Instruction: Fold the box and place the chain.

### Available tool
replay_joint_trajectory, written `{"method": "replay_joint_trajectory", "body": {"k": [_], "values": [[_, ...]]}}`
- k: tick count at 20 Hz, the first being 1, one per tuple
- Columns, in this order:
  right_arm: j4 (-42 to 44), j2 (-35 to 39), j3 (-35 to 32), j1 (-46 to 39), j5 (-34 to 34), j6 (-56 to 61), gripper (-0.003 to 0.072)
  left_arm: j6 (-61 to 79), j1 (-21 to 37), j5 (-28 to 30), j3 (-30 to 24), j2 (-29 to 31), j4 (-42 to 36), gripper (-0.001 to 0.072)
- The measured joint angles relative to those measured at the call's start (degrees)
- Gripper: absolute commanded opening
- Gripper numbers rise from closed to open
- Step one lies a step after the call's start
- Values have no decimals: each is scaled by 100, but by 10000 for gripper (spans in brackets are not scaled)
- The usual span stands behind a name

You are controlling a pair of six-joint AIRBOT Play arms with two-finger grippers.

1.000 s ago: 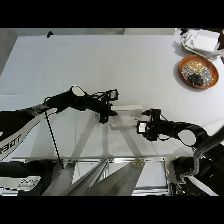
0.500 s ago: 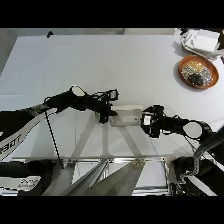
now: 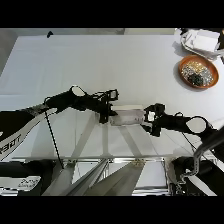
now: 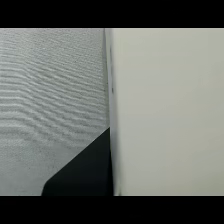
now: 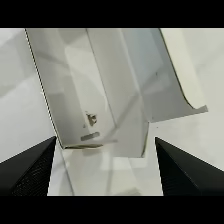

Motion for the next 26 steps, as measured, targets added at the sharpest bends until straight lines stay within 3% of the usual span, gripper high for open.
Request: {"method": "replay_joint_trajectory", "body": {"k": [26], "values": [[667,-1235,505,-354,345,-1270,684,0,0,0,0,0,0,13]]}}
